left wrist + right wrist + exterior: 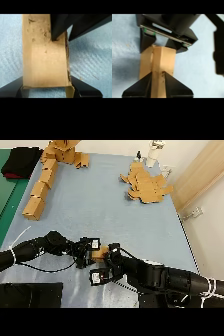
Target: Fold the box.
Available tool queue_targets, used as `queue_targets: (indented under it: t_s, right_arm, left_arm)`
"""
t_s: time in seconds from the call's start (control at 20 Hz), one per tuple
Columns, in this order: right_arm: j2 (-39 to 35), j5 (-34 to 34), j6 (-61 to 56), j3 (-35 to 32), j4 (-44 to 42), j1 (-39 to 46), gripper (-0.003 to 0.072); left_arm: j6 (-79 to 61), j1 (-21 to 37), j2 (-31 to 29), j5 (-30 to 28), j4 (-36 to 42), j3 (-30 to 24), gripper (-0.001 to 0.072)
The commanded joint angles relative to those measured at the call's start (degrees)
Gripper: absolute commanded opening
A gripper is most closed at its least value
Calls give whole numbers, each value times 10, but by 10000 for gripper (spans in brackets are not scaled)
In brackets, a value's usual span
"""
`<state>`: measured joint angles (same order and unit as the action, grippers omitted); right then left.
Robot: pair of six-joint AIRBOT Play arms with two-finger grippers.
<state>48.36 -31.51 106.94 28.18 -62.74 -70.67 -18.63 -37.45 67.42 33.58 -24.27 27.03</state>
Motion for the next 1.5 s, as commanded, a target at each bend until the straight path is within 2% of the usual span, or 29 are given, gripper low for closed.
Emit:
queue_targets:
  t_s: [0.0, 0.15, 0.45, 0.55, 0.65, 0.8, 0.85, 0.95, 1.05, 1.15, 1.2, 1.3, 1.45]
  right_arm:
    - [0, -7, 0, 1, -23, -9, 229]
    - [-2, -11, 0, 2, -22, -9, 229]
    - [-41, -77, -23, 26, -20, -8, 229]
    - [-66, -113, -126, 34, -36, -9, 226]
    - [-92, -162, -329, 35, -112, -8, 2]
    - [-99, -265, -502, 5, -226, 8, 2]
    - [-99, -263, -523, -11, -280, 15, 2]
    - [-99, -181, -537, -39, -400, 28, 2]
    - [-97, -10, -545, -66, -490, 35, 2]
    - [-84, 158, -574, -76, -509, 36, 2]
    - [-75, 207, -591, -76, -502, 42, 2]
    - [-53, 242, -600, -76, -499, 68, 2]
    - [-40, 245, -600, -76, -484, 106, 2]
  left_arm:
    - [0, 0, 0, -1, 0, 0, 473]
    - [0, 0, 0, -1, 0, 0, 473]
    - [0, 0, 0, -1, 0, 0, 473]
    - [0, 0, 0, -1, 0, 0, 473]
    - [0, 0, 0, -1, 0, 0, 473]
    - [0, 0, 0, -1, 0, 0, 473]
    - [1, 0, 0, -1, 0, 0, 473]
    - [0, 0, 0, 0, 0, 0, 473]
    - [0, 0, 0, -1, 0, 0, 473]
    - [0, 0, 0, -1, 0, 0, 472]
    - [0, 0, 0, 0, 0, 0, 472]
    - [0, 0, 0, -1, 0, 0, 473]
    - [0, 0, 0, 0, 0, 0, 473]
